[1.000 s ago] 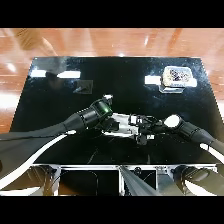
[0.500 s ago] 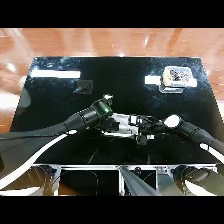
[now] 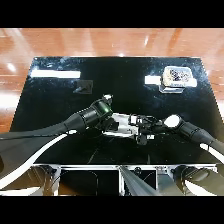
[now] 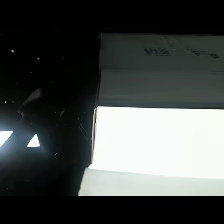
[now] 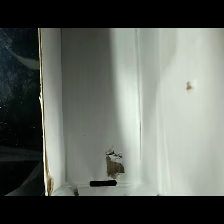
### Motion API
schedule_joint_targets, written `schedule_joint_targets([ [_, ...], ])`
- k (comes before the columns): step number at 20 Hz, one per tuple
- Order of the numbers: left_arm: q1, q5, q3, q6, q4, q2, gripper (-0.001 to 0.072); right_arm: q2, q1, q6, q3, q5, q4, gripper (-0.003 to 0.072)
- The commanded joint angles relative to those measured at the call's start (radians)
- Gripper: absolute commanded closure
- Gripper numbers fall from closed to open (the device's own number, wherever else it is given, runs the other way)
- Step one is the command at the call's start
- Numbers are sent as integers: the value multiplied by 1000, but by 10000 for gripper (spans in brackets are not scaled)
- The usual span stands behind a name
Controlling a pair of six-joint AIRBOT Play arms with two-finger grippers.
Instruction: Fold the box and place the chain.
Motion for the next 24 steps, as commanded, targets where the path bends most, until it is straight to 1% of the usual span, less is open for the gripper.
schedule_joint_targets([
  [1,-1,-2,7,10,-4,0,681,-1,1,0,-1,0,0,135],
  [2,0,-2,13,10,-3,0,636,-1,1,0,-1,0,0,135],
  [4,0,4,31,10,-2,0,389,-1,1,0,-1,0,0,135],
  [5,0,23,42,10,4,0,344,-1,1,0,-1,0,0,135],
  [8,1,82,55,10,18,0,344,-1,1,0,-1,0,0,135],
  [11,5,107,55,9,40,0,344,-1,1,0,-1,0,0,135],
  [14,15,98,55,8,58,0,356,-1,1,0,-1,0,0,135],
  [19,31,60,55,-9,48,-11,356,0,1,0,-1,0,0,135],
  [22,30,42,55,-9,-4,-20,370,-1,1,0,-1,0,0,136],
  [24,31,42,55,-8,0,-20,370,-1,1,0,-1,0,0,135],
])
